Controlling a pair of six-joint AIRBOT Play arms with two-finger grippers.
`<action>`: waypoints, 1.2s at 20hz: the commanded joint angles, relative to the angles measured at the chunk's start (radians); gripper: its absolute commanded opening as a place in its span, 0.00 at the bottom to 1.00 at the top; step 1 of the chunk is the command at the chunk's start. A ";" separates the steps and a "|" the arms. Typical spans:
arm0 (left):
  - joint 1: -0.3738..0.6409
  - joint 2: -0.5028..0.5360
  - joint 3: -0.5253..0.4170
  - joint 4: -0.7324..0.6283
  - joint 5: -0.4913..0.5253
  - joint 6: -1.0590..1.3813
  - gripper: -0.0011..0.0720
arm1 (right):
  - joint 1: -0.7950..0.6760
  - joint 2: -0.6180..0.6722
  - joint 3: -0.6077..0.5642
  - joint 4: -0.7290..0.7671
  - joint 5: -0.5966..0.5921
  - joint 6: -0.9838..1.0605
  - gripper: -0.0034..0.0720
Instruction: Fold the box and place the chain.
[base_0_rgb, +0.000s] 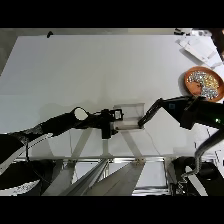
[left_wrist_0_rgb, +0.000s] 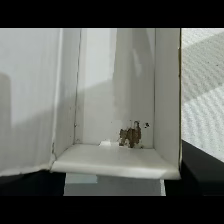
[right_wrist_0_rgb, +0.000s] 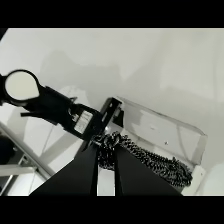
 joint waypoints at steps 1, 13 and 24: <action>0.000 0.001 0.000 0.000 0.000 0.000 0.55 | 0.001 -0.007 -0.064 -0.014 -0.012 -0.005 0.05; 0.000 0.001 0.000 0.000 0.000 0.000 0.55 | 0.010 -0.061 -0.195 -0.015 -0.095 -0.031 0.05; 0.000 0.001 0.000 0.000 0.000 0.000 0.55 | 0.322 -0.271 -0.213 -0.015 -0.320 -0.027 0.05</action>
